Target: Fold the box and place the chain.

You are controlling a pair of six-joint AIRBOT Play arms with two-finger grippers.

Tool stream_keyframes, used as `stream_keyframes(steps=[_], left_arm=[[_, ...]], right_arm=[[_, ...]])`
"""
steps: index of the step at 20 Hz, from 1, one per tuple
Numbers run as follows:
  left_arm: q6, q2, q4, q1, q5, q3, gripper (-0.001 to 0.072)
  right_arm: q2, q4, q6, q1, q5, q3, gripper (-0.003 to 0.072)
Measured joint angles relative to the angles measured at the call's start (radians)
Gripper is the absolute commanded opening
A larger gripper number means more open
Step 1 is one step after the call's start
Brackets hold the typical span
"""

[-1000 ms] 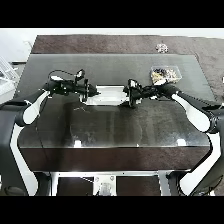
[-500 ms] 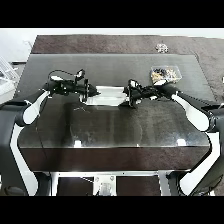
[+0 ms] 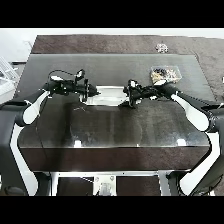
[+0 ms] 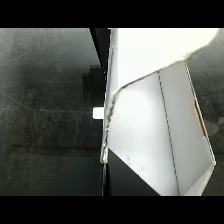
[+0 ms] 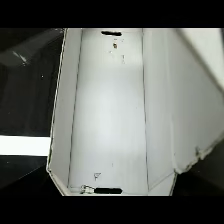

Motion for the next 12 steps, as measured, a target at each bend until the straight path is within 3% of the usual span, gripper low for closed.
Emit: stream_keyframes(steps=[7,12], left_arm=[[0.0,0.0,0.0,0.0,0.002,0.0,0.0023],[0.0,0.0,0.001,0.0,-0.001,0.0,0.0023]], right_arm=[[0.0,0.004,-0.005,0.01,-0.002,0.001,0.0686],[0.0,0.004,-0.005,0.02,-0.001,0.001,0.0634]])
